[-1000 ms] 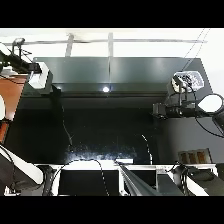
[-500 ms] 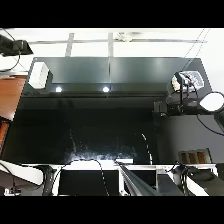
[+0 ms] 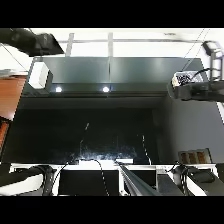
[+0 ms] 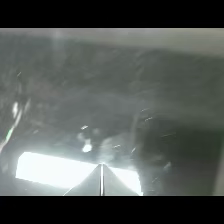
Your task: Fold the box and place the chain.
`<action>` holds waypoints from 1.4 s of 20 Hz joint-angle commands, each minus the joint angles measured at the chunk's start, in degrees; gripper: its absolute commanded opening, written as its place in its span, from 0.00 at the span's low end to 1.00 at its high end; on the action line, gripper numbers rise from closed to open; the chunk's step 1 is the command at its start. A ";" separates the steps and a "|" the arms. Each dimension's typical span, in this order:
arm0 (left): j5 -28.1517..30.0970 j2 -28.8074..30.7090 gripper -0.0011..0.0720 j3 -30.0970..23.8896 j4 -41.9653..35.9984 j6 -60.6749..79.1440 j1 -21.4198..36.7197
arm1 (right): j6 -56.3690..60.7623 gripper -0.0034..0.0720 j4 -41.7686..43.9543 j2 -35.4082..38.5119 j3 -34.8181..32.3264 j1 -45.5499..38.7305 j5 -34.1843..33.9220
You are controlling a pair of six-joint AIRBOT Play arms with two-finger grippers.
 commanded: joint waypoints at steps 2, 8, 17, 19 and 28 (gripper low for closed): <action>14.69 17.42 1.00 -25.75 3.08 0.20 -10.64 | 4.15 0.07 -7.19 9.16 -1.18 0.00 1.14; 30.47 39.54 0.99 -61.40 6.67 -1.20 -13.51 | 13.25 0.07 -5.92 15.15 -22.64 0.48 -8.41; 32.24 40.81 0.96 -64.65 6.84 -0.98 -13.57 | 13.22 0.07 -6.29 15.15 -26.95 0.92 -11.96; 32.02 40.81 0.96 -64.65 6.84 -0.98 -13.57 | 13.22 0.07 -6.29 15.15 -26.95 0.92 -11.96; 31.98 40.81 0.96 -64.65 6.60 -1.01 -13.62 | 13.22 0.07 -6.29 15.15 -26.95 0.92 -11.96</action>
